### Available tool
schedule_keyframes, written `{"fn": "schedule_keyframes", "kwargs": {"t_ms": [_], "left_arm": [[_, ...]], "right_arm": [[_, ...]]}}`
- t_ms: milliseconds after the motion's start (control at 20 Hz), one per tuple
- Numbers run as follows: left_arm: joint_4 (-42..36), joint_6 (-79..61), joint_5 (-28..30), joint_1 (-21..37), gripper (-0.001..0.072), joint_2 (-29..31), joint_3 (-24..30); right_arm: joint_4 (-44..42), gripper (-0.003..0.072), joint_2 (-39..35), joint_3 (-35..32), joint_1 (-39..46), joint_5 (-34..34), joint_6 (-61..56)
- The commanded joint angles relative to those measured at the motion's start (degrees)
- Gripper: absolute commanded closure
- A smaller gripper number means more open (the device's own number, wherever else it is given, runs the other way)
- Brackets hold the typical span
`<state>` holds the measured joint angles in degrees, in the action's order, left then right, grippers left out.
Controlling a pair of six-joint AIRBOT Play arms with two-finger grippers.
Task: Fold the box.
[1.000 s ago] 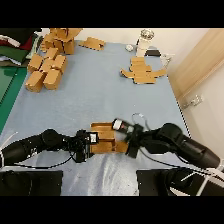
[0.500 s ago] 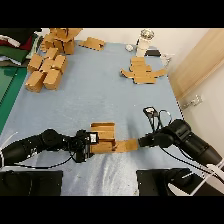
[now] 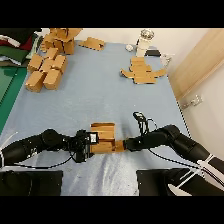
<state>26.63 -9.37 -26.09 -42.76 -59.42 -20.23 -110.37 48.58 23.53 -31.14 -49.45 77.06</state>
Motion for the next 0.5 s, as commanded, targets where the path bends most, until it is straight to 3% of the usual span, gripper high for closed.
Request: {"fn": "schedule_keyframes", "kwargs": {"t_ms": [0,150,250,450], "left_arm": [[0.00,0.00,0.02,-0.02,0.0327,0.00,0.02],[0.00,0.00,0.00,-0.04,0.0327,0.00,0.02],[0.00,0.00,0.02,-0.02,0.0327,0.00,0.02],[0.00,0.00,0.00,-0.02,0.0327,0.00,0.02]], "right_arm": [[-4.74,0.0684,-0.35,1.75,-2.40,0.70,1.44],[-4.46,0.0669,-1.29,5.01,-2.54,0.26,1.51],[-4.55,0.0324,-1.18,5.79,-2.54,-0.24,1.44],[-7.15,0.0295,-0.66,5.81,-2.56,-0.63,1.44]]}}
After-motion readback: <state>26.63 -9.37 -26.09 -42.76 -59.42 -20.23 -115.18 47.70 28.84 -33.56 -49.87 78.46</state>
